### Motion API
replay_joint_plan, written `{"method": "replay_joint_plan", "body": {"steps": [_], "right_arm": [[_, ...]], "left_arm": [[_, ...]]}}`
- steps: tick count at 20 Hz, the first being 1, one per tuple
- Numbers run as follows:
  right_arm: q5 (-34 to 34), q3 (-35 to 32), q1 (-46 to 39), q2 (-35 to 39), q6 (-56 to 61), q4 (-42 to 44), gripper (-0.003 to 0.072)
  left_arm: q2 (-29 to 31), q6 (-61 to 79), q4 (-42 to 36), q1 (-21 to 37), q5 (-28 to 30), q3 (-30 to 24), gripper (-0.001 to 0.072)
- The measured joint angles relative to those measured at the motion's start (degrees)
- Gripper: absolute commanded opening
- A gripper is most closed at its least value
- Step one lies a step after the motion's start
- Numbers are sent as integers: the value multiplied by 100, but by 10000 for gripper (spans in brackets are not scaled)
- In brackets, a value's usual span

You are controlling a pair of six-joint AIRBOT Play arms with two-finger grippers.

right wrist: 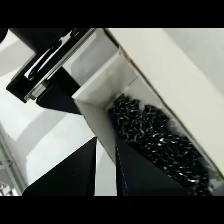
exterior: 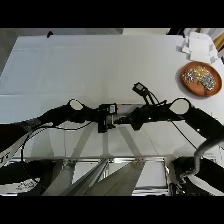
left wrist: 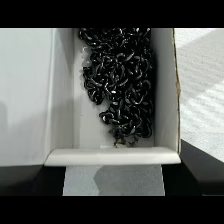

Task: Fold the box and place the chain.

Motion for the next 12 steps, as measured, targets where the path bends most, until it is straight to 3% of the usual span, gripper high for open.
{"method": "replay_joint_plan", "body": {"steps": [7, 11, 12], "right_arm": [[170, 0, -1456, 1375, 221, -68, 103], [0, 0, -2076, 1657, 1139, -960, 110], [-85, 0, -2149, 1598, 1425, -1303, 154]], "left_arm": [[0, 0, 0, 0, 0, 0, 333], [0, 0, 0, 0, 0, 0, 333], [0, -2, 0, 0, 0, 0, 333]]}}
